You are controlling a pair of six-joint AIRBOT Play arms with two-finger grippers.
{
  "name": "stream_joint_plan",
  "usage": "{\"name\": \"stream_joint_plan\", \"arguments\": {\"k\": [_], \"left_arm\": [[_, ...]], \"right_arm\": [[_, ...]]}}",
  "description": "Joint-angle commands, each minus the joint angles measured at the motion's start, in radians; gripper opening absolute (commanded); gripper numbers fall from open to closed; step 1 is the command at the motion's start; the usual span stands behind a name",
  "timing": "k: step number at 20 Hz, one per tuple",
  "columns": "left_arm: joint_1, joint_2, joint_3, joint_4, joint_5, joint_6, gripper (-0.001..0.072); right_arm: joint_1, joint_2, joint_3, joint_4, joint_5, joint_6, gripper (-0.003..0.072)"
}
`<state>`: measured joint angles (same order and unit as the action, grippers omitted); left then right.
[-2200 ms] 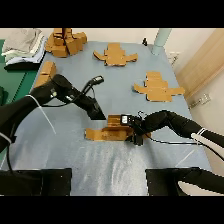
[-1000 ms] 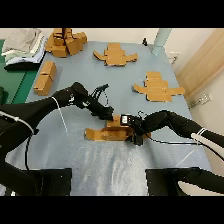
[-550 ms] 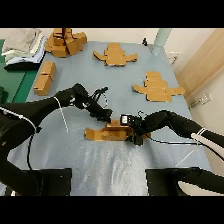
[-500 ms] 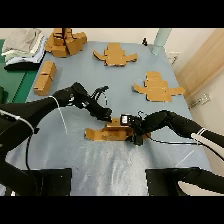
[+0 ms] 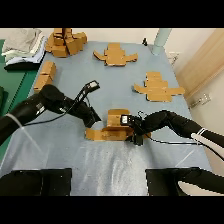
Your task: Fold the box.
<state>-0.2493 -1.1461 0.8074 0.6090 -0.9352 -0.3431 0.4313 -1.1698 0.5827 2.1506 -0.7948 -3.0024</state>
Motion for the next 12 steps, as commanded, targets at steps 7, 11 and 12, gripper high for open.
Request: {"name": "stream_joint_plan", "arguments": {"k": [7,11,12], "left_arm": [[-0.022,-0.014,-0.15,0.005,0.115,0.487,0.0695],[-0.06,-0.082,-0.15,-0.055,0.124,0.536,0.0695],[-0.071,-0.091,-0.15,-0.056,0.124,0.538,0.0695]], "right_arm": [[0.001,-0.001,0.0,0.0,0.0,0.0,0.0475],[0.001,-0.001,0.0,0.0,0.0,0.0,0.0475],[0.001,-0.001,0.0,0.0,0.0,0.0,0.0474]]}}
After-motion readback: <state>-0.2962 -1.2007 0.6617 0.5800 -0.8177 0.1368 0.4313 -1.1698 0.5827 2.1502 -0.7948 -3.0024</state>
